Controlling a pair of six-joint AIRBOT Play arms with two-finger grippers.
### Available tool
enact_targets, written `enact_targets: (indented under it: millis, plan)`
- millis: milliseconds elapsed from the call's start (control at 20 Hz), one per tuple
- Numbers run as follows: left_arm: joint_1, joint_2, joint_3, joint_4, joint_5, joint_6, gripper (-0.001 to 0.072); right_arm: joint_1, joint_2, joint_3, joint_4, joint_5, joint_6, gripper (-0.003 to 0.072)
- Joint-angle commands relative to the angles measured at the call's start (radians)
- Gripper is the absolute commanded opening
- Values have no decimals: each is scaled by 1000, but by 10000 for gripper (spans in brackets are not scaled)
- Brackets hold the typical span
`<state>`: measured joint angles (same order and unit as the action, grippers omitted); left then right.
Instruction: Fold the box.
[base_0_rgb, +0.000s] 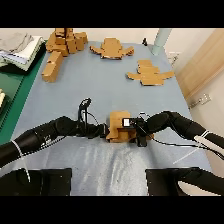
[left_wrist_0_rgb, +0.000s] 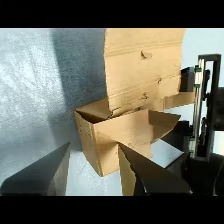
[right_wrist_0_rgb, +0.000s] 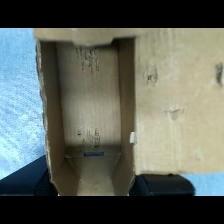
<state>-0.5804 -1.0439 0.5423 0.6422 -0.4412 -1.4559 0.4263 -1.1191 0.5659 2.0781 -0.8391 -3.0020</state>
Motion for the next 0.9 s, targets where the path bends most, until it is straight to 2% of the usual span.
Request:
enact_targets:
  millis: [0, 100, 300, 500, 700, 850]
  plan:
    - [0, -24, 4, -37, 15, 53, 458, 0, 1, 0, 0, 0, 0, 522]
    - [0, -24, 4, -57, 29, 50, 459, 0, 1, 0, 0, 0, 0, 522]
    - [-2, -24, 29, -53, -19, -9, 459, 0, 1, 0, 0, 0, 0, 522]
    - [-46, -51, 78, 119, -26, -174, 460, 0, 1, 0, 0, 0, 0, 522]
    - [-104, -137, 155, 281, -102, -342, 460, 0, 1, 0, 0, 0, 0, 522]
    - [-139, -173, 241, 465, -171, -514, 459, 0, 1, 0, 0, 0, 0, 522]
